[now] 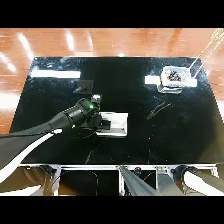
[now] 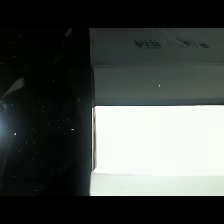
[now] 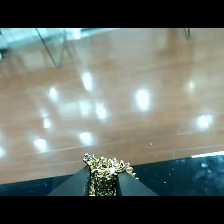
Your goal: Fold the box and place the chain.
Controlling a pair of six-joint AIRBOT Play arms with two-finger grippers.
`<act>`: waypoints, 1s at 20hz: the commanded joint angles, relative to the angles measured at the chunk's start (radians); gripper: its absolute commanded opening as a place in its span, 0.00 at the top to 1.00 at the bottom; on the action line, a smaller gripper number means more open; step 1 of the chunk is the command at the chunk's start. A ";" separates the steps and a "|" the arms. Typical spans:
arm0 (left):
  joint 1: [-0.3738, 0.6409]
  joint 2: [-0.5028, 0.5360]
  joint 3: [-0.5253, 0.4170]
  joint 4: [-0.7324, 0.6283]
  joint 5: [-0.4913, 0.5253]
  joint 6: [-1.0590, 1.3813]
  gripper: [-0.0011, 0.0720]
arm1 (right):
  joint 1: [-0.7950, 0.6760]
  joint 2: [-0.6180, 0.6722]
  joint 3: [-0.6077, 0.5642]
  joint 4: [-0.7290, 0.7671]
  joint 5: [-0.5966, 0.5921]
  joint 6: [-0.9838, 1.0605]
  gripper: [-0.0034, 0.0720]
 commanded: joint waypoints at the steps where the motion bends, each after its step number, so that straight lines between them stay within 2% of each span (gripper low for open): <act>1: -0.003 -0.001 0.000 0.000 0.001 0.000 0.95 | 0.003 0.019 0.040 0.031 0.055 -0.002 0.94; 5: -0.003 -0.001 0.000 -0.001 0.001 0.000 0.95 | 0.013 0.100 0.039 0.053 0.136 -0.035 0.94; 8: -0.003 -0.001 0.000 0.000 0.000 0.000 0.95 | 0.077 0.196 -0.001 0.050 0.200 -0.061 0.94; 14: -0.003 -0.019 0.000 -0.001 0.000 0.000 0.95 | 0.377 0.332 -0.167 0.021 0.240 -0.071 0.94; 16: -0.003 -0.019 0.000 -0.001 0.001 0.000 0.95 | 0.478 0.337 -0.186 -0.022 0.248 -0.059 0.94; 20: -0.003 -0.019 0.000 -0.001 0.001 0.000 0.95 | 0.615 0.336 -0.188 -0.016 0.256 -0.043 0.94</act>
